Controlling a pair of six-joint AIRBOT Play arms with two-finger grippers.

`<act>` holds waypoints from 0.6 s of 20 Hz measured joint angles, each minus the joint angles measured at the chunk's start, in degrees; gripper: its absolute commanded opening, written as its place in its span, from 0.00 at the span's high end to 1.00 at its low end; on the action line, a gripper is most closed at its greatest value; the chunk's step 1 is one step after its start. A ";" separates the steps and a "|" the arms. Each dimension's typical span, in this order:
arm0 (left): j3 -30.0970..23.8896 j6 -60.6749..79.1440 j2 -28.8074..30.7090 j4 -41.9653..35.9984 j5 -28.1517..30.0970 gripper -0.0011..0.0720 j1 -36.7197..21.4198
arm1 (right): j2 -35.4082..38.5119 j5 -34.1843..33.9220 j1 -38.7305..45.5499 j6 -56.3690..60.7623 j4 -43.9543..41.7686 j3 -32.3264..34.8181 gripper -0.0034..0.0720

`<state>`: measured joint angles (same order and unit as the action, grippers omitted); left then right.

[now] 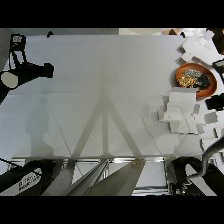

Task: Fold the box and place the chain.

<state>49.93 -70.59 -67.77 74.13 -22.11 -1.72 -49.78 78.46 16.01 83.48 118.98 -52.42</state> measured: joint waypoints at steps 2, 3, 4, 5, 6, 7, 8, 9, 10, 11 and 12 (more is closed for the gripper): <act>0.00 0.00 0.00 0.00 0.00 0.03 0.00 | -0.39 -0.59 5.05 1.01 0.83 -0.09 0.37; 0.00 0.00 0.00 0.00 0.00 0.03 0.00 | -0.66 -0.98 8.26 1.11 0.13 -0.15 0.37; 0.00 0.00 0.00 0.02 0.02 0.03 0.00 | -1.01 -1.51 12.02 0.92 -1.75 -0.17 0.36; 0.00 0.00 0.00 0.00 0.02 0.03 0.00 | -1.42 -2.21 15.82 0.22 -4.44 -0.17 0.36; 0.00 0.00 0.00 0.00 0.00 0.03 0.00 | -1.84 -2.97 19.06 -0.98 -7.10 -0.20 0.36; 0.00 0.00 0.00 0.00 0.00 0.03 0.00 | -2.45 -3.67 22.14 -2.01 -9.64 -0.22 0.36; 0.00 0.00 0.00 0.02 0.00 0.03 0.00 | -3.19 -4.22 24.33 -2.91 -11.41 -0.28 0.36; 0.00 0.00 0.00 0.00 0.02 0.03 0.00 | -4.26 -4.61 26.05 -4.02 -12.96 -0.31 0.36; 0.00 0.00 0.00 0.02 0.00 0.03 0.00 | -5.46 -4.79 27.19 -4.74 -14.29 -0.28 0.36; 0.00 0.00 0.00 0.00 0.02 0.03 0.00 | -6.80 -4.94 28.06 -5.57 -15.43 -0.31 0.36; 0.00 0.00 0.00 0.02 0.00 0.03 0.00 | -8.48 -5.05 28.70 -6.58 -16.52 -0.28 0.36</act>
